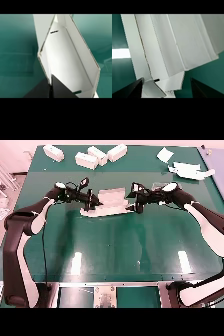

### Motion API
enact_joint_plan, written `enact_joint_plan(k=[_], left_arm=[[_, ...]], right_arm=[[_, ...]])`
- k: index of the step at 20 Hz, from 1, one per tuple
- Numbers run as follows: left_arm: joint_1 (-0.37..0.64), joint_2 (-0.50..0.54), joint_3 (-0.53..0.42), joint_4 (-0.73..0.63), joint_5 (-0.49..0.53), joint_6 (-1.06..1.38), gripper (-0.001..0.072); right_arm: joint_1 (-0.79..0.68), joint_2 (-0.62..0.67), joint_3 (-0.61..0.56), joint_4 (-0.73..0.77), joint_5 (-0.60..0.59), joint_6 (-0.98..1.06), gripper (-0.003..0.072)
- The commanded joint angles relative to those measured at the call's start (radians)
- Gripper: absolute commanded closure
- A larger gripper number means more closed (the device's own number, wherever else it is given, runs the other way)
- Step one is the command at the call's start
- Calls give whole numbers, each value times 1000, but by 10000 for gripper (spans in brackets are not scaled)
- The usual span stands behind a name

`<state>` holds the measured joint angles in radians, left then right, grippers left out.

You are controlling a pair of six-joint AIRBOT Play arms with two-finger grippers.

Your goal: Fold the box and place the chain.

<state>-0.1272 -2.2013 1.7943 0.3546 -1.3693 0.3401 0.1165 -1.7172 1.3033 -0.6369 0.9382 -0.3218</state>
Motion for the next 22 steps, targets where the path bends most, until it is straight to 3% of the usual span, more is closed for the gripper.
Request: enact_joint_plan(k=[1,10,14,22], left_arm=[[-1,0,0,1,0,0,687],[-1,0,0,1,0,0,687],[-1,0,0,1,0,0,687],[-1,0,0,1,0,0,687]], right_arm=[[-16,-54,70,-2,67,-10,-3],[-19,-165,191,9,242,-50,-3],[-19,-182,193,16,302,-35,-3],[-31,-182,166,16,311,56,-3]])
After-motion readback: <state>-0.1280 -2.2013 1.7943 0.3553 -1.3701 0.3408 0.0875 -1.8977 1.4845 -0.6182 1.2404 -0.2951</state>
